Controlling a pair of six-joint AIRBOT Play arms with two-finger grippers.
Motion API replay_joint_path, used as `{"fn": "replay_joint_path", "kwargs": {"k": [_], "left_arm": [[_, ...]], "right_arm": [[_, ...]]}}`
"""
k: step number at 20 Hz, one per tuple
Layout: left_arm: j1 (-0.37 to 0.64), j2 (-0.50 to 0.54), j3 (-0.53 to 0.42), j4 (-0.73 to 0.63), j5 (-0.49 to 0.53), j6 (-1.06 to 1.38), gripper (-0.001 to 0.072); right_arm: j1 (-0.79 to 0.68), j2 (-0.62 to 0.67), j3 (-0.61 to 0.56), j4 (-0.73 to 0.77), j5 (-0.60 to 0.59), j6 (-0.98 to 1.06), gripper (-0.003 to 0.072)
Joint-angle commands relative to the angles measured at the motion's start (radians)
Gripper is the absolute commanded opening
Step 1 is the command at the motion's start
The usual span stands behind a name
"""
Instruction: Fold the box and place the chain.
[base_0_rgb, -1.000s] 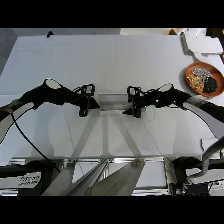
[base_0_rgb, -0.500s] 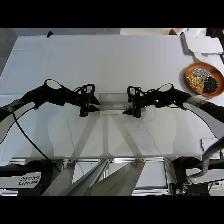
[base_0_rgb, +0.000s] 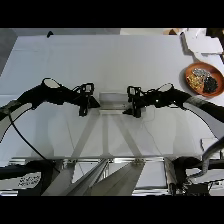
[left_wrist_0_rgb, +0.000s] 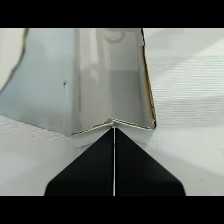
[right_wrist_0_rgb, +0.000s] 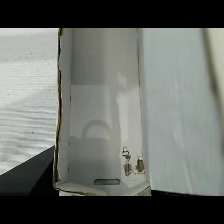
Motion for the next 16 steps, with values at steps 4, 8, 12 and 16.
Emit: {"fn": "replay_joint_path", "kwargs": {"k": [4,8,12,16], "left_arm": [[0.070,0.161,0.000,0.134,-0.060,-0.162,0.0009],[0.157,0.262,0.000,0.257,-0.135,-0.368,0.0004],[0.257,0.315,0.000,0.346,0.007,-1.000,0.0003],[0.333,0.287,-0.037,0.378,-0.001,-1.294,0.0004]], "right_arm": [[0.000,0.000,0.000,0.000,0.000,0.000,0.0466],[0.000,0.000,0.000,0.000,0.000,0.000,0.0466],[0.000,0.000,0.000,0.000,0.000,0.000,0.0466],[0.000,0.000,0.000,0.000,0.000,0.000,0.0466]]}}
